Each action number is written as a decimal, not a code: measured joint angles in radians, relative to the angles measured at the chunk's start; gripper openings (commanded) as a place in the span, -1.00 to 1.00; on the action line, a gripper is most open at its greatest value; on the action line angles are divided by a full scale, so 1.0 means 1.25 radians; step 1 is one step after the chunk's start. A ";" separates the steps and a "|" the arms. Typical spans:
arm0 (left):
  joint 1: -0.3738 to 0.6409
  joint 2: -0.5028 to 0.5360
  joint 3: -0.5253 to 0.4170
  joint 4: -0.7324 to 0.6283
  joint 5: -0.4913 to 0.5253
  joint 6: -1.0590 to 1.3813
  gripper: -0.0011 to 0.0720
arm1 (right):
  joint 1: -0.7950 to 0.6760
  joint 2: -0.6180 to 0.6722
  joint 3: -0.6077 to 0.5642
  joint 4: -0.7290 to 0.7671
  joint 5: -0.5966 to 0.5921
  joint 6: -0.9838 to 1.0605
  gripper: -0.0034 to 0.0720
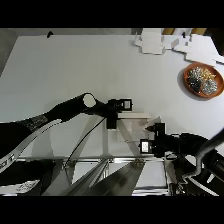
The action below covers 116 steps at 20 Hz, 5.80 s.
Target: Fold the box and place the chain.
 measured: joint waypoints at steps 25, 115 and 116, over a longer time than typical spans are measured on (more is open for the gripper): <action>0.000 0.000 0.000 0.000 0.000 0.000 -0.90 | -0.215 -0.078 0.048 0.189 -0.025 -0.194 0.67; 0.000 0.000 0.000 -0.002 0.000 0.000 -0.52 | -0.584 -0.613 0.144 0.734 0.156 -1.032 0.14; 0.000 0.000 0.000 -0.003 0.000 0.000 0.15 | -0.584 -0.613 0.144 0.734 0.156 -1.033 0.14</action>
